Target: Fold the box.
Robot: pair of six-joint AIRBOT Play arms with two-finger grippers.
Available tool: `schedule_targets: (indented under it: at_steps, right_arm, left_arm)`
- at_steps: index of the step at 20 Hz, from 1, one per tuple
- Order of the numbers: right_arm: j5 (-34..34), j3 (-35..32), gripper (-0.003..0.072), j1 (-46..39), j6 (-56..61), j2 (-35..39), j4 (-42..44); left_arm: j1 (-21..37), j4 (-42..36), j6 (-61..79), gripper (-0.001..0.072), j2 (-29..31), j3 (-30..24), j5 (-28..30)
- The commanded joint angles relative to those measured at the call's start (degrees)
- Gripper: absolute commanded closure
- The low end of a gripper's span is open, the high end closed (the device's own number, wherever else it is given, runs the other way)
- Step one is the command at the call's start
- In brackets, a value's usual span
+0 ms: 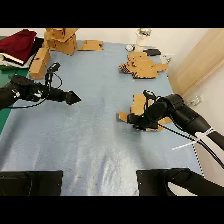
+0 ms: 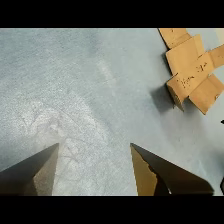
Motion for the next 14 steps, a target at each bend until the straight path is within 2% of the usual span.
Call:
schedule_targets:
  at_steps: [1,7,12,14]
  right_arm:
    - [0.5,-0.07,0.0683,0.11,0.26,-0.04,0.61]
    - [0.63,-0.07,0.0683,0.02,0.22,-0.04,0.85]
    - [1.33,2.05,0.0666,-0.9,-0.44,-0.15,-3.21]
    - [1.11,2.97,0.0345,-3.04,-1.55,-0.15,-5.07]
  left_arm:
    - [0.0,-0.02,0.02,-0.0009,0.02,0.07,0.0]
    - [0.0,0.0,0.02,-0.0009,0.02,0.07,0.0]
    - [0.0,0.0,0.02,-0.001,0.02,0.07,0.0]
    - [0.0,0.0,0.02,-0.0009,0.02,0.07,0.0]
